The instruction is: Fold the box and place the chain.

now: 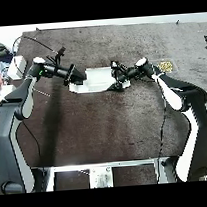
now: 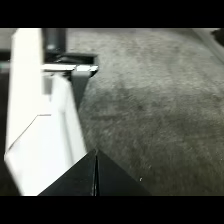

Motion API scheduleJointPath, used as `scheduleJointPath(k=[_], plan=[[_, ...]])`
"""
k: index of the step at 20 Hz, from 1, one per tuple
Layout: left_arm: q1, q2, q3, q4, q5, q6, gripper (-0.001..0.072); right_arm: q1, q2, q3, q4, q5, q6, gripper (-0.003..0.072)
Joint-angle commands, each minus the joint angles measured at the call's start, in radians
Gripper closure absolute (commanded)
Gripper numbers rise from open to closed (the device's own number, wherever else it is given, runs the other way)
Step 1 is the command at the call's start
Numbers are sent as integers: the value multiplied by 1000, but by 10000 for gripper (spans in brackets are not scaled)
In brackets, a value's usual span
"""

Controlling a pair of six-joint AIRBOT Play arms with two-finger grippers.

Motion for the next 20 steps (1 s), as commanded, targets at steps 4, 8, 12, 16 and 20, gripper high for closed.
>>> scheduleJointPath(k=[4, 8, 12, 16, 20], plan=[[-31, 48, 1, -3, 222, -62, 700, 1, 0, 0, 0, 1, 0, 219], [-31, 49, -19, 6, 366, -96, 698, 1, 0, 0, 0, 1, 0, 219], [-36, 48, -79, 14, 516, -119, 698, 1, 0, 0, 0, 1, 0, 219], [-63, 48, -87, 114, 588, -130, 698, 1, 0, 0, 0, 1, 0, 219], [-85, 48, -87, 197, 592, -156, 698, 1, 0, 0, 0, 1, 0, 219]])
